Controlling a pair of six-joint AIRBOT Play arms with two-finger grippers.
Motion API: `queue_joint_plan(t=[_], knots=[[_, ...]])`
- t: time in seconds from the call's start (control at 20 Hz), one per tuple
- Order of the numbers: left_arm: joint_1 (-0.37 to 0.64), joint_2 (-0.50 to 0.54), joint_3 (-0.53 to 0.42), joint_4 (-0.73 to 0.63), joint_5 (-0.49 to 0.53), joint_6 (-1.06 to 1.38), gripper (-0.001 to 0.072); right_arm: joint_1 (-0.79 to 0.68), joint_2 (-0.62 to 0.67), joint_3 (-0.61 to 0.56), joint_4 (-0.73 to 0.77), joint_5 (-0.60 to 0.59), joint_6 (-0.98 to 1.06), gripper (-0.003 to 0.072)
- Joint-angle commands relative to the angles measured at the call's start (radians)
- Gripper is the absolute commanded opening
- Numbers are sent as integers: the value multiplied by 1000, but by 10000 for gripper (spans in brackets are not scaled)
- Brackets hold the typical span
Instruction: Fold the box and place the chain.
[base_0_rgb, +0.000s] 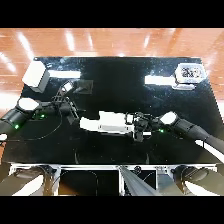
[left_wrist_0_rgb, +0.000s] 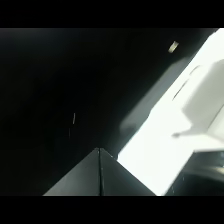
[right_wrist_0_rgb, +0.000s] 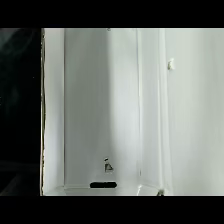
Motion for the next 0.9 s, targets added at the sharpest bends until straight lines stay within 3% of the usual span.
queue_joint_plan(t=[0.0, 0.1, 0.35, 0.55, 0.65, 0.85], knots=[[19, 14, 1, 290, -103, -393, 19, -10, 0, 0, -12, 26, -10, 623], [19, 14, 1, 349, -163, -409, 19, -9, 0, 0, -13, 26, -10, 623], [19, 13, 1, 471, -198, -527, 20, -9, 0, 0, -13, 25, -10, 623], [19, 8, -11, 546, -210, -420, 21, -9, 0, 0, -13, 25, -10, 623], [19, -22, -24, 473, -179, -404, 21, -9, 0, 0, -13, 24, -10, 623], [19, -105, -24, 187, -161, -510, 20, -9, 0, 0, -13, 24, -10, 623]])
